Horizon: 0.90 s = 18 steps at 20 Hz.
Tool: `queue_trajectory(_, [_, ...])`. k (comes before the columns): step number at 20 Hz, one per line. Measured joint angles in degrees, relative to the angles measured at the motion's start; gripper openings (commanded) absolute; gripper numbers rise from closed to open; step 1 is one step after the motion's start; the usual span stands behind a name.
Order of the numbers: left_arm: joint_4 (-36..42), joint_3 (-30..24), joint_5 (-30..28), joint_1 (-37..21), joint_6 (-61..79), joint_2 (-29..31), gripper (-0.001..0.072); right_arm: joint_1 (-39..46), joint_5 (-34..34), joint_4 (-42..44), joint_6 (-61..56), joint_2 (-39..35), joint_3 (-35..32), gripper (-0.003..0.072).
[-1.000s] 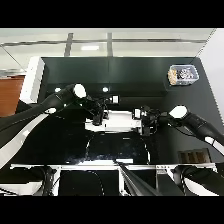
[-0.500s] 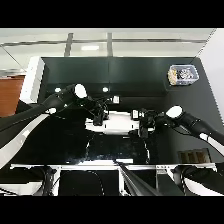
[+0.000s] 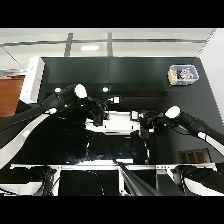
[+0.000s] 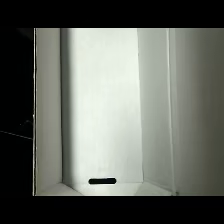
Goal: Fold the box and place the chain.
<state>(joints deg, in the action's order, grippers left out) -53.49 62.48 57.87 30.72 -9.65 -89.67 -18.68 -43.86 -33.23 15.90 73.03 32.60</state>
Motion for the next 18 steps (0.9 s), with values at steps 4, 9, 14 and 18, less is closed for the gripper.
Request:
queue_trajectory(4, [-0.02,0.02,0.00,0.00,0.00,0.00,0.0027,0.00,0.02,-0.63,-0.37,0.68,0.24,0.0607])
queue_trajectory(9, [-0.04,0.00,0.00,0.00,0.00,0.02,0.0027,0.00,0.13,-1.33,-0.74,0.96,0.31,0.0606])
queue_trajectory(14, [-0.04,0.02,0.02,0.00,0.02,0.00,0.0027,0.00,0.28,-1.60,-0.90,1.01,0.31,0.0605])
queue_trajectory(18, [-0.11,0.33,1.66,0.00,0.00,0.02,0.0027,0.00,0.37,-1.75,-0.90,1.01,0.31,0.0605])
